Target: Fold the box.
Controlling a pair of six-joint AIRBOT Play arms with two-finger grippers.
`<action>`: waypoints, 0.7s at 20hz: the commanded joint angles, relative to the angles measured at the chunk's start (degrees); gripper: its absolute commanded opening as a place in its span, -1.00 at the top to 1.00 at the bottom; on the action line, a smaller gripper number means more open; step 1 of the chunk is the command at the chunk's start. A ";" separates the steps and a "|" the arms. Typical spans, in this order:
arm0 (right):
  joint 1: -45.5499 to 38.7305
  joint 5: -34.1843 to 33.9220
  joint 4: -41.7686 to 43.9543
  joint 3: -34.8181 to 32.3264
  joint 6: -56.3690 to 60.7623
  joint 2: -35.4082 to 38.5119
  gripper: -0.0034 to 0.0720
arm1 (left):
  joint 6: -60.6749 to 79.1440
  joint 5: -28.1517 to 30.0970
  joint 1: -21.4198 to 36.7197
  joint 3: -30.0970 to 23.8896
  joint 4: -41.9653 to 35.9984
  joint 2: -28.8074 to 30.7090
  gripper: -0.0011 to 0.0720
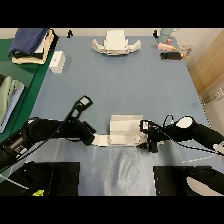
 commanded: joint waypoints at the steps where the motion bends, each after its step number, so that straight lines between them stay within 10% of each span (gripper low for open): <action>1: 0.00 0.00 -0.02 0.04 0.00 0.07 -0.47 | -33.07 -8.50 7.45 -0.20 13.70 2.82 0.93; 6: 0.00 0.00 -0.02 0.04 0.00 0.07 -0.47 | -32.70 -11.06 12.09 -2.19 5.81 -1.95 0.93; 14: 0.00 0.00 -0.02 0.04 0.00 0.07 -0.47 | -25.27 3.30 -2.10 -4.35 -9.60 -16.61 0.93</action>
